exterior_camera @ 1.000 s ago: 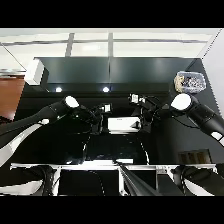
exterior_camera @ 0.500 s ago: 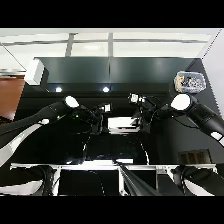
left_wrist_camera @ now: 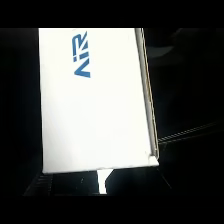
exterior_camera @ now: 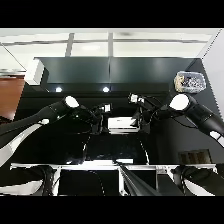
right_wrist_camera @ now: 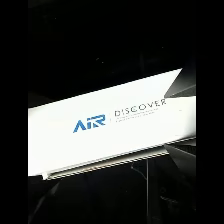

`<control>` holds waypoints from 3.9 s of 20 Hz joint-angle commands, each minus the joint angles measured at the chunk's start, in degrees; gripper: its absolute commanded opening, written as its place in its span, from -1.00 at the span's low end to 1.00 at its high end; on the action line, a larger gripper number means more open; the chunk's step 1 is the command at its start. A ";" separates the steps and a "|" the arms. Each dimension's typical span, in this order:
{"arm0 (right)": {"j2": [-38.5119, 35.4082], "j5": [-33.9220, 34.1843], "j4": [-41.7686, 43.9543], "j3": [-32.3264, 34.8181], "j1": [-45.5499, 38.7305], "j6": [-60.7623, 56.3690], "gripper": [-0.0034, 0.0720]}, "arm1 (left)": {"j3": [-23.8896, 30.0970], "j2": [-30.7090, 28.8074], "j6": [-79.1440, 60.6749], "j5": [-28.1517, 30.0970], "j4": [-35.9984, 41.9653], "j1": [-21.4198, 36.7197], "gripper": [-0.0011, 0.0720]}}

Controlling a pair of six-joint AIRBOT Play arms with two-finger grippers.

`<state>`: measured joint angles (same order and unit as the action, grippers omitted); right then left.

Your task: Fold the box and place the chain.

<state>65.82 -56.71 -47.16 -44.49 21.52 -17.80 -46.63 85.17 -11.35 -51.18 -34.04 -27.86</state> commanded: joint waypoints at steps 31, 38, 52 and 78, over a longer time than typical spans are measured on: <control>-3.87 -8.48 30.16 7.43 -10.69 -25.46 -0.89 | -0.02 0.02 0.02 -0.02 -0.02 0.00 0.35; 6.84 -7.06 30.29 7.56 -10.69 -29.38 -0.89 | -0.02 0.02 0.02 -0.02 -0.02 0.00 0.35; 9.94 -3.58 23.08 7.54 -9.92 -32.87 -0.87 | -0.02 0.02 0.02 0.02 0.00 0.00 0.36; -19.96 -17.57 3.91 3.96 -39.28 -39.43 -0.87 | -14.45 0.92 24.76 2.58 -1.29 -11.87 0.99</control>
<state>46.00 -74.30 -43.00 -41.23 -17.61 -57.28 -56.95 81.73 11.07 -49.15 -35.35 -37.63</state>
